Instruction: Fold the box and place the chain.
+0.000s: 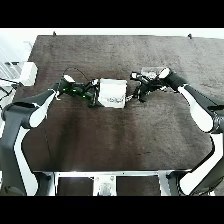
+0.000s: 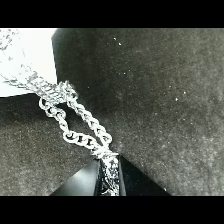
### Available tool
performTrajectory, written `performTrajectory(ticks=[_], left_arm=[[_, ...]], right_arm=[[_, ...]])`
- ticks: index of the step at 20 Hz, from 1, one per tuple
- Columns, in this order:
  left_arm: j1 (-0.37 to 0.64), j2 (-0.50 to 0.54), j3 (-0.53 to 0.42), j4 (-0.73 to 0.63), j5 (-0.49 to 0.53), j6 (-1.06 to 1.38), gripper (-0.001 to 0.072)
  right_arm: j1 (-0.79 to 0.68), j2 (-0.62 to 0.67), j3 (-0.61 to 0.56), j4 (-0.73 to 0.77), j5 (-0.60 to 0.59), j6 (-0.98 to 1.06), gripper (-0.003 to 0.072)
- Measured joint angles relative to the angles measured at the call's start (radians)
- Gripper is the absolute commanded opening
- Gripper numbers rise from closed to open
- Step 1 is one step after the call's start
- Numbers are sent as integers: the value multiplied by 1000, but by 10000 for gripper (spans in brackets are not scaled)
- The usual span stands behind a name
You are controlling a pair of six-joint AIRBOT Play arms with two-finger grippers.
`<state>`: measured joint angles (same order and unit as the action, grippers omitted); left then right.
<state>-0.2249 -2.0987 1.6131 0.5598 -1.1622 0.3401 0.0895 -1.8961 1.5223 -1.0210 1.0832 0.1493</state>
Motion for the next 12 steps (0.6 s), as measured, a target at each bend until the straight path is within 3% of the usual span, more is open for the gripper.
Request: performTrajectory(ticks=[5, 12], left_arm=[[0, 0, 0, 0, 0, 0, 232], [0, 0, 0, 0, 0, 0, 232]], right_arm=[[1, 113, 51, -8, 128, 111, 5], [29, 369, 64, 35, 190, 237, 5]])
